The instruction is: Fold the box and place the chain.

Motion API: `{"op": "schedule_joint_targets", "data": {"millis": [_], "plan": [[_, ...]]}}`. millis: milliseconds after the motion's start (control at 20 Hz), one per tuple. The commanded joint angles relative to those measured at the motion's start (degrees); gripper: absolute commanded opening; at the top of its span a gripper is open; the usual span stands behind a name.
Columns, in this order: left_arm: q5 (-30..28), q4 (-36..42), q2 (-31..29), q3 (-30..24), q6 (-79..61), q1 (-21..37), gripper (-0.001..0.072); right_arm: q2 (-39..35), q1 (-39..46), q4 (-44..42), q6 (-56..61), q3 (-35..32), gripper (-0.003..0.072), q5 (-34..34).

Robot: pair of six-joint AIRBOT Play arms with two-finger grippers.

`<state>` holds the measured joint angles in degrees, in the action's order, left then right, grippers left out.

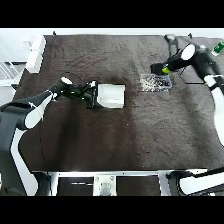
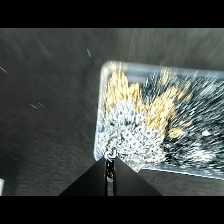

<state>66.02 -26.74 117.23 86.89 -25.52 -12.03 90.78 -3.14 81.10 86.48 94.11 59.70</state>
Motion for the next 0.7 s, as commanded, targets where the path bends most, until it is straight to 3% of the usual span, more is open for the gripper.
{"op": "schedule_joint_targets", "data": {"millis": [0,350,650], "plan": [[-0.02,-0.02,0.02,0.0,-0.02,0.0,0.0409,-9.84,-0.39,-0.85,-1.73,0.04,0.0011,-0.35],[-0.02,0.0,0.02,0.0,0.0,0.0,0.0409,-28.33,-7.87,-4.61,-5.81,0.04,0.0011,-3.02],[-0.02,0.0,0.02,0.0,-0.02,0.0,0.0409,-30.47,-18.08,-4.59,-6.82,-0.26,0.0011,-3.28]]}}
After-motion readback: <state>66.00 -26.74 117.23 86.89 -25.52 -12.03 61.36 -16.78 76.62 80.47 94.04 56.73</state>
